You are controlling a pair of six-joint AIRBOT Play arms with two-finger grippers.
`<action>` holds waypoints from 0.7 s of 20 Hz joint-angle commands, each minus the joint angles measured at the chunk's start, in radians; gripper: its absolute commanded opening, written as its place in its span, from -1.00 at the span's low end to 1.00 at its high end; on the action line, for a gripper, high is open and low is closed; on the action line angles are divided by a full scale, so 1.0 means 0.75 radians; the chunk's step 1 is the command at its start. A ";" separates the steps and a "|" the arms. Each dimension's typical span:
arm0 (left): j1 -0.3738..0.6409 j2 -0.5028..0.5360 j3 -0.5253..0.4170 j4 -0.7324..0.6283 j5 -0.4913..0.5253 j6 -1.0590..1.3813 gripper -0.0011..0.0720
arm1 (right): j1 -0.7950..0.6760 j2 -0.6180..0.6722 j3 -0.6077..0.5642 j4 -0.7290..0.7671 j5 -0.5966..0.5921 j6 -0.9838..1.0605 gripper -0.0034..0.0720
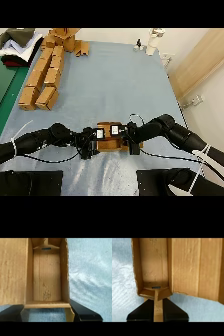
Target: Fold the box.
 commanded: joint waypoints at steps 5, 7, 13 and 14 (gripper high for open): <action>0.001 0.001 0.001 0.001 0.002 0.001 0.45 | 0.002 -0.007 -0.009 0.121 0.046 -0.125 -0.59; 0.001 0.001 0.001 0.001 0.002 0.001 0.45 | 0.002 -0.010 -0.019 0.189 0.049 -0.163 -0.59; 0.001 0.001 0.001 0.001 0.002 0.001 0.45 | 0.002 -0.010 -0.066 0.253 0.053 -0.166 0.27; 0.001 0.001 0.001 0.001 0.002 0.001 0.45 | 0.002 -0.009 -0.069 0.253 0.053 -0.165 0.35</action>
